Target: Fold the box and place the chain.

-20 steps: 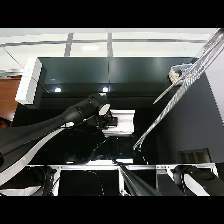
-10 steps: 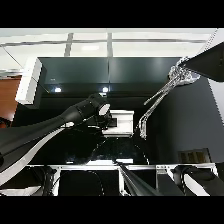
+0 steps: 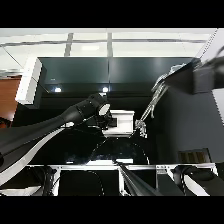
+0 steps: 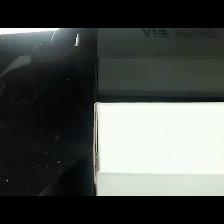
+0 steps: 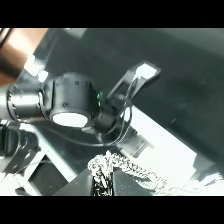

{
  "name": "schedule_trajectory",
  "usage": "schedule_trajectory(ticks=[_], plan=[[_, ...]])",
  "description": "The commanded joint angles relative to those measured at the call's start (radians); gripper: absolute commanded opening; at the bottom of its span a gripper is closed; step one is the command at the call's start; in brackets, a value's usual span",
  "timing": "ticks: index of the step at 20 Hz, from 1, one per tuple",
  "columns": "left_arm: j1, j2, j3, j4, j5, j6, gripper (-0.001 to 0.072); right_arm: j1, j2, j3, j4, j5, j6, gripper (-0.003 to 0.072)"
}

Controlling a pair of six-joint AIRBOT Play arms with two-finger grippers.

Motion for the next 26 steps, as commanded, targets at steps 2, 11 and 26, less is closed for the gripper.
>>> schedule_trajectory(ticks=[2,11,26], plan=[[0.0,0.0,0.0,0.0,0.003,-0.001,0.0027,0.124,0.0,-0.218,0.056,-0.209,-0.006,0.0019],[0.0,0.0,0.0,0.0,0.003,0.0,0.0026,0.174,0.0,-0.523,0.053,-0.423,-0.005,0.002],[0.0,0.0,0.0,0.0,0.003,0.0,0.0026,-0.032,0.027,-0.637,-0.241,-0.315,-0.048,0.0368]])
